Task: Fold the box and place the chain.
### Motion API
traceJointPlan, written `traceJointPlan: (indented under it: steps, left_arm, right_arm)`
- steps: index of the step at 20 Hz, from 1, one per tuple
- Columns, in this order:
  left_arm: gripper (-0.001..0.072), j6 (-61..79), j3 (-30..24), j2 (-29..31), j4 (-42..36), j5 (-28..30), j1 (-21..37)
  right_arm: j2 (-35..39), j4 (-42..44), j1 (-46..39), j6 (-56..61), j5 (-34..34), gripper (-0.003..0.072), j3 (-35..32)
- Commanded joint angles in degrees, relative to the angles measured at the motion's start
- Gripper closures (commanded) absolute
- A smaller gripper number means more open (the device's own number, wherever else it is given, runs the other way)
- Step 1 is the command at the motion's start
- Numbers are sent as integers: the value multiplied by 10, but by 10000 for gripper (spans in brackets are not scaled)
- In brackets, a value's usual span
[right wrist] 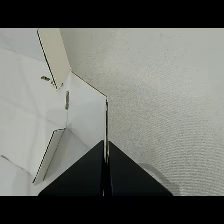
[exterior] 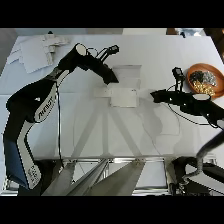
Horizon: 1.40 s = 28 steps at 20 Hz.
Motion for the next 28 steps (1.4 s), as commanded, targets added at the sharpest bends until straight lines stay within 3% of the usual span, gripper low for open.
traceJointPlan:
  steps: [1,5,7,8,12,16,18,23,28]
  left_arm:
    - [696,0,0,0,0,8,0]
    - [697,0,0,0,0,9,0]
    - [698,-1,0,1,0,8,0]
    - [701,-3,0,3,0,5,0]
    - [703,-6,0,32,6,-28,1]
    - [703,-18,0,97,63,-70,2]
    - [703,-18,0,135,56,-99,5]
    - [706,-33,0,179,-57,-171,2]
    - [711,-82,0,197,-31,-190,-39]
  right_arm:
    - [0,1,0,0,0,672,0]
    - [0,2,0,0,0,666,0]
    - [0,5,0,3,8,415,0]
    - [2,17,0,5,27,393,0]
    - [41,23,0,49,128,392,14]
    - [133,16,-28,63,193,392,16]
    - [191,14,-65,63,217,392,16]
    - [320,13,-177,63,207,393,16]
    - [356,-38,-242,96,196,395,16]
